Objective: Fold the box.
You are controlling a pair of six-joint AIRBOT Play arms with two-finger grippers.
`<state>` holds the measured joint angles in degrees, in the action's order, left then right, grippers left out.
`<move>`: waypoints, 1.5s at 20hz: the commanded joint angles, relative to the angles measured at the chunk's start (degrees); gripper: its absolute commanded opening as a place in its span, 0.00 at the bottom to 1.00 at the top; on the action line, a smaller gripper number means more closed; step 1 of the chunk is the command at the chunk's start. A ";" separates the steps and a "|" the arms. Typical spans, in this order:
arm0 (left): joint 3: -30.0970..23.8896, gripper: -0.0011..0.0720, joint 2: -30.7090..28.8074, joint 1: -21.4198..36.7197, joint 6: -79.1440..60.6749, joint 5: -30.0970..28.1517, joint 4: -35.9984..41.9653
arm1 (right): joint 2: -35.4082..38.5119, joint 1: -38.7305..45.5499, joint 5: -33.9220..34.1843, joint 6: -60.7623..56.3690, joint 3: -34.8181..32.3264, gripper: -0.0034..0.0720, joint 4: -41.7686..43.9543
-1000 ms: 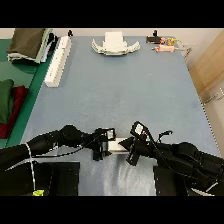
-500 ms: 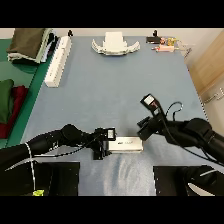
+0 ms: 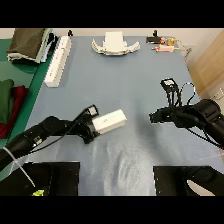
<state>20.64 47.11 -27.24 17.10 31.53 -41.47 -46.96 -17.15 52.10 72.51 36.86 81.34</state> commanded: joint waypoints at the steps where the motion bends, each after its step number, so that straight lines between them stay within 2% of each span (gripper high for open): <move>1: 0.02 0.71 -7.06 15.93 19.61 4.94 -20.24 | -2.29 0.46 0.94 -2.05 0.37 0.05 -0.50; 3: 0.02 0.71 -9.07 27.39 21.33 6.62 -22.64 | -4.07 0.46 0.92 -2.05 0.37 0.05 -0.02; 5: 0.02 0.71 -9.01 37.07 21.18 5.92 -22.60 | -6.10 0.37 0.90 -2.05 0.37 0.05 0.44; 8: 0.04 0.71 -6.84 45.07 19.50 -0.28 -22.58 | -8.52 0.37 0.04 -2.05 0.37 0.05 1.79; 10: 0.68 0.71 -3.72 46.56 19.54 -4.42 -22.56 | -9.18 0.37 -1.22 -2.05 0.37 0.05 2.34; 12: 3.15 0.71 1.36 46.62 19.54 -5.79 -22.56 | -9.29 0.37 -2.89 -2.05 0.37 0.05 2.51; 18: 15.82 0.71 18.03 46.51 19.58 -5.79 -19.63 | -9.29 0.37 -4.15 -2.05 0.37 0.05 2.47; 22: 23.08 0.71 26.29 46.51 19.58 -6.05 -17.55 | -9.29 0.37 -5.01 -2.05 0.37 0.05 2.47; 25: 26.64 0.71 30.64 46.51 19.56 -6.12 -15.19 | -9.29 0.37 -5.35 -2.05 0.37 0.05 2.47; 30: 28.50 0.71 34.21 46.51 18.25 -6.16 -14.88 | -9.29 0.35 -5.86 -2.05 0.37 0.05 2.49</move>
